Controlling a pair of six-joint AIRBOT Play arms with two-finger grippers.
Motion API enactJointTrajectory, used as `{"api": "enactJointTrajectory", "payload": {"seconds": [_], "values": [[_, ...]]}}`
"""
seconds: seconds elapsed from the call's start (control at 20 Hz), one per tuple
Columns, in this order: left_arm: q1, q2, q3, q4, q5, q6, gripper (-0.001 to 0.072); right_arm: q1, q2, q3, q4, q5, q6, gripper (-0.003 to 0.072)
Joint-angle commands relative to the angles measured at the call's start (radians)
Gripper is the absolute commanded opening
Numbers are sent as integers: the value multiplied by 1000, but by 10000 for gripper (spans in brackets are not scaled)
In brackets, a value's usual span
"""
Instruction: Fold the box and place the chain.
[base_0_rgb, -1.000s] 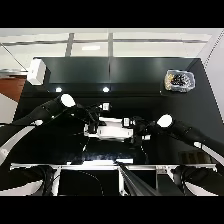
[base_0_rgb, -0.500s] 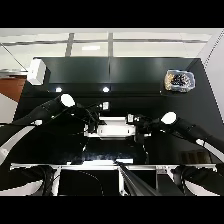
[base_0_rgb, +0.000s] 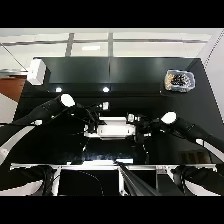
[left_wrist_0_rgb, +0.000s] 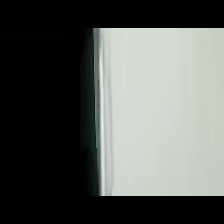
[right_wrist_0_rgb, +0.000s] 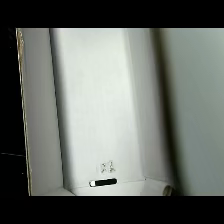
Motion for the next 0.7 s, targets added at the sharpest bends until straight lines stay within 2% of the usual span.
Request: {"api": "enactJointTrajectory", "payload": {"seconds": [0.0,0.4,0.45,0.5,0.55,0.65], "values": [[0,-1,1,0,0,0,31,20,-1,0,-14,-33,21,706],[0,-1,1,0,-2,0,32,38,-4,0,-37,-48,34,705],[0,-1,1,0,-3,0,33,38,-4,0,-38,-48,34,596],[0,0,1,0,-3,0,41,38,-4,0,-39,-47,34,449],[0,2,1,0,-3,0,175,38,-4,0,-39,-47,34,417],[4,10,4,3,-3,-16,608,38,-4,0,-39,-47,34,417]]}}
